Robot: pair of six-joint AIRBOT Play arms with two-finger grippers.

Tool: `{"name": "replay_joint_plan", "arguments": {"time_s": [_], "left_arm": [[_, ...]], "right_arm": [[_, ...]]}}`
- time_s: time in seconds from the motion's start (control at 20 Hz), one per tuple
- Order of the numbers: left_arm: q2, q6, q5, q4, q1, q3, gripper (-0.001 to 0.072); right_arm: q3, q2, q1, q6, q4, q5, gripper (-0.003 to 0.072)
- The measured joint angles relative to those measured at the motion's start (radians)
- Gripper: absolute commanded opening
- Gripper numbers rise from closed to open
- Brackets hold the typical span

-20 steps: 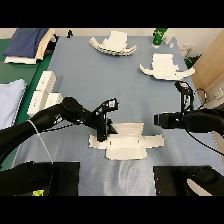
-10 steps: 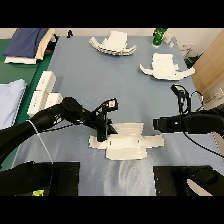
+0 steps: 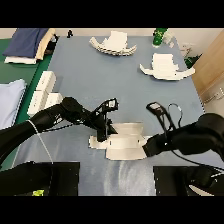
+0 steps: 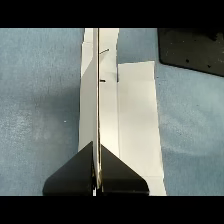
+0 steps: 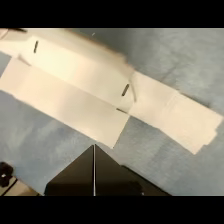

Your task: Fold the box.

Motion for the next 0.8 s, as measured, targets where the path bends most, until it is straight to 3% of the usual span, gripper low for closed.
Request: {"name": "replay_joint_plan", "arguments": {"time_s": [0.15,0.2,0.25,0.3,0.8], "left_arm": [[0.000,0.000,0.000,0.000,0.000,0.000,0.0015],[0.000,0.000,0.000,0.000,0.000,0.000,0.0015],[0.000,0.000,0.000,0.000,0.000,0.000,0.0014],[0.000,0.000,0.000,0.000,0.000,0.000,0.0015],[0.000,0.000,0.000,0.000,0.000,0.000,0.0015]], "right_arm": [[-0.042,0.000,0.199,0.000,-0.069,0.026,0.0012],[-0.058,-0.003,0.259,-0.007,-0.107,0.043,0.0128],[-0.074,-0.008,0.317,-0.018,-0.153,0.063,0.0465],[-0.087,-0.018,0.364,-0.032,-0.205,0.088,0.0606],[-0.121,-0.267,0.478,-0.200,-0.461,0.282,0.0605]]}}
